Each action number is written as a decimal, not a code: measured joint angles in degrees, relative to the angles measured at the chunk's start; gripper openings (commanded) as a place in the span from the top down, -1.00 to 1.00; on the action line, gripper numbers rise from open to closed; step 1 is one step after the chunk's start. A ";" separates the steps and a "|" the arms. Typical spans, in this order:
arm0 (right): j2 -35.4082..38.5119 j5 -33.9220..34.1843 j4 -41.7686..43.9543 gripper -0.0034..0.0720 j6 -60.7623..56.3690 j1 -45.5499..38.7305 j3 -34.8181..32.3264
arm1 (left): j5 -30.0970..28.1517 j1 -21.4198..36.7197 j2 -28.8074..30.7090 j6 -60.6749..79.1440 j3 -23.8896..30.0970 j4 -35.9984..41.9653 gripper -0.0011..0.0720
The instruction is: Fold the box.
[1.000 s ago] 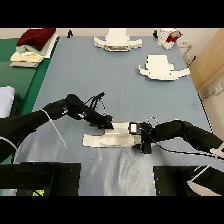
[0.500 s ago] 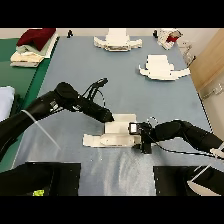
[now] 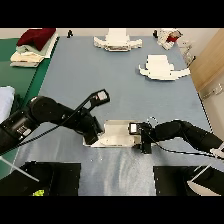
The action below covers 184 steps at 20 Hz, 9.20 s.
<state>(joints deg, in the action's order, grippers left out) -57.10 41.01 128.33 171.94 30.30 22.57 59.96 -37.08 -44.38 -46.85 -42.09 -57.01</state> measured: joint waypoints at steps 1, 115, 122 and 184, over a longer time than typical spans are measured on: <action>0.00 0.00 0.00 -0.45 0.00 0.00 0.00 | 0.50 0.72 1.09 3.48 1.51 -0.20 -0.81; 0.00 0.00 -0.02 -0.45 -0.02 0.04 0.00 | -15.80 -11.61 -10.67 -65.46 6.32 -11.17 -0.29; 0.00 0.00 -0.02 -0.45 -0.02 0.04 0.00 | -8.83 -19.76 -19.30 -82.20 -2.27 -21.31 -0.29; 0.00 0.00 -0.02 -0.45 0.00 0.02 0.00 | 10.25 -14.19 -4.50 -40.89 -7.39 -24.22 0.87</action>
<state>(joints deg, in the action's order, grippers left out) -57.10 41.01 128.31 171.94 30.33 22.57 70.22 -51.27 -48.88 -87.74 -49.47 -81.23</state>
